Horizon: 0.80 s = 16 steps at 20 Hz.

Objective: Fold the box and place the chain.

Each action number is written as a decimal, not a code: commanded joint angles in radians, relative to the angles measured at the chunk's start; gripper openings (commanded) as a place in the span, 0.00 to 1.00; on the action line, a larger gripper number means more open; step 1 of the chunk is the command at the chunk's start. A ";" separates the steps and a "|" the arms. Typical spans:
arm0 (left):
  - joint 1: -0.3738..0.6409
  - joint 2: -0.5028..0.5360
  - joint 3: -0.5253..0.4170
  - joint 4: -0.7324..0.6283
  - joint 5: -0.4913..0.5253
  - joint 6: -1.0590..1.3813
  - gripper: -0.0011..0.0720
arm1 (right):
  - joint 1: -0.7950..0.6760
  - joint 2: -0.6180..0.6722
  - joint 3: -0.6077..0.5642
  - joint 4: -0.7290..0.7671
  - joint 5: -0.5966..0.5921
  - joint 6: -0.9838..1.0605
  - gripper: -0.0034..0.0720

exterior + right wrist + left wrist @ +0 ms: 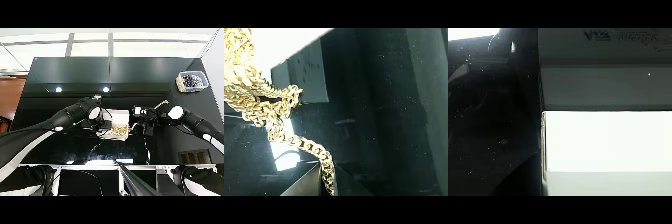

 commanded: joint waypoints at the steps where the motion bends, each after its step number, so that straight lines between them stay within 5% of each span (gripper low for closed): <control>1: 0.000 -0.001 0.001 0.000 0.000 0.000 0.05 | -0.001 0.002 0.000 0.005 0.000 0.030 0.12; 5: 0.000 -0.001 0.001 0.000 0.000 0.000 0.05 | -0.001 0.066 0.003 -0.003 0.018 0.196 0.12; 9: 0.000 -0.001 0.001 0.000 0.001 0.000 0.05 | -0.001 0.214 0.028 -0.014 0.160 0.375 0.12; 16: 0.000 -0.001 0.001 0.000 0.000 0.000 0.05 | -0.001 0.412 0.335 -0.007 0.406 0.835 0.12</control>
